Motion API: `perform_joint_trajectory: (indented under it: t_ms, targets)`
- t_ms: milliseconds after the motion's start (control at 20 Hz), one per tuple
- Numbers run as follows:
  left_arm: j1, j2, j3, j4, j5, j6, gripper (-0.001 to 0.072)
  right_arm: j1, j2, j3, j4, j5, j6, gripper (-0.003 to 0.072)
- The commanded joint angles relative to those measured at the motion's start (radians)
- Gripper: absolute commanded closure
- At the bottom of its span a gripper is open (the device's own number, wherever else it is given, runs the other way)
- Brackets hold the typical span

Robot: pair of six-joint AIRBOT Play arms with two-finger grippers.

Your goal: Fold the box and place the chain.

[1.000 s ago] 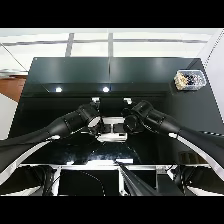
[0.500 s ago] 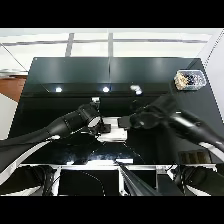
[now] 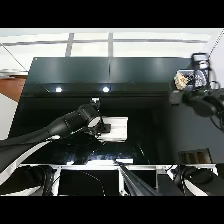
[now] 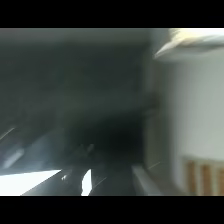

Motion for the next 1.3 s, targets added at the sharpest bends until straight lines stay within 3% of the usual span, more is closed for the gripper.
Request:
perform_joint_trajectory:
  t_ms: [0, 100, 250, 350, 450, 550, 750, 850, 1250]
  targets:
    - [0.0, 0.0, 0.0, 0.003, 0.0, -0.002, 0.0681, -0.233, -0.046, -0.037, -0.042, 0.235, 0.019, -0.0021]
    - [0.0, 0.0, 0.0, 0.001, 0.0, -0.002, 0.0681, -0.382, -0.16, -0.003, 0.144, 0.388, 0.018, -0.0021]
    - [0.0, 0.0, 0.0, 0.001, 0.001, -0.002, 0.0681, -0.531, -0.378, 0.161, 0.423, 0.377, -0.035, -0.002]
    - [0.001, 0.0, 0.0, 0.008, 0.001, -0.001, 0.0681, -0.583, -0.514, 0.286, 0.506, 0.343, -0.058, -0.0019]
    - [0.0, 0.0, 0.0, 0.009, 0.001, -0.002, 0.0681, -0.608, -0.626, 0.408, 0.527, 0.292, -0.057, -0.0011]
    - [0.0, 0.0, 0.0, 0.007, 0.0, -0.002, 0.0681, -0.611, -0.721, 0.515, 0.527, 0.226, -0.057, 0.0088]
    - [0.001, 0.0, 0.0, 0.008, 0.001, -0.002, 0.0681, -0.612, -0.855, 0.657, 0.534, 0.127, -0.039, 0.0125]
    - [0.009, 0.0, 0.0, 0.003, 0.0, -0.001, 0.0681, -0.615, -0.891, 0.688, 0.536, 0.112, -0.019, 0.0153]
    - [0.012, 0.0, 0.0, 0.004, -0.003, -0.001, 0.0681, -0.614, -0.975, 0.721, 0.553, 0.083, -0.01, 0.0153]
